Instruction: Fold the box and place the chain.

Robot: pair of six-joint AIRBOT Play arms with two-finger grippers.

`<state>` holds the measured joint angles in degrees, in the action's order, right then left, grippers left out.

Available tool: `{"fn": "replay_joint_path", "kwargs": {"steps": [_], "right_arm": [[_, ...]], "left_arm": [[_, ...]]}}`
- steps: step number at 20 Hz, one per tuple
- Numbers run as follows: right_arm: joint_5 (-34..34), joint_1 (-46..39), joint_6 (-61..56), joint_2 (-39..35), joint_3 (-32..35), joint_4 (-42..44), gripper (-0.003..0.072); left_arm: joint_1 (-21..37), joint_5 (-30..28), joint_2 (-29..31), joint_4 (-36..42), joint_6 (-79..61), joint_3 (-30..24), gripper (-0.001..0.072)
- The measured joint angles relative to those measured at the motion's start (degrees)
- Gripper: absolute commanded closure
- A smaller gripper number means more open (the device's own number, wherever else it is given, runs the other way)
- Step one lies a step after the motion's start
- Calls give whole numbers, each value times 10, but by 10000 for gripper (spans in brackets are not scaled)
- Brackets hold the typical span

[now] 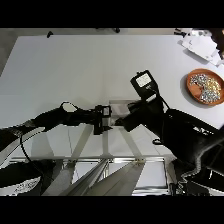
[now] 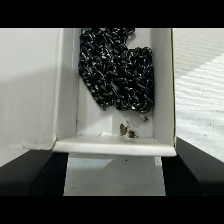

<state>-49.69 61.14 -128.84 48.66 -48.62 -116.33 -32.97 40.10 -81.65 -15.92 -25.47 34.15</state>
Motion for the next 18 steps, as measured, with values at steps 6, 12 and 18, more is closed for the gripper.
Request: {"fn": "replay_joint_path", "kwargs": {"steps": [6, 12, 18], "right_arm": [[28, -8, -2, 78, 2, 27, 677], [38, -50, -2, 149, 5, 113, 677], [40, -72, 24, 198, 6, 219, 577]], "left_arm": [[0, 0, 0, 0, 0, 0, 390], [0, 0, 0, 0, 0, 0, 390], [0, 0, 0, 0, 0, 0, 390]]}}
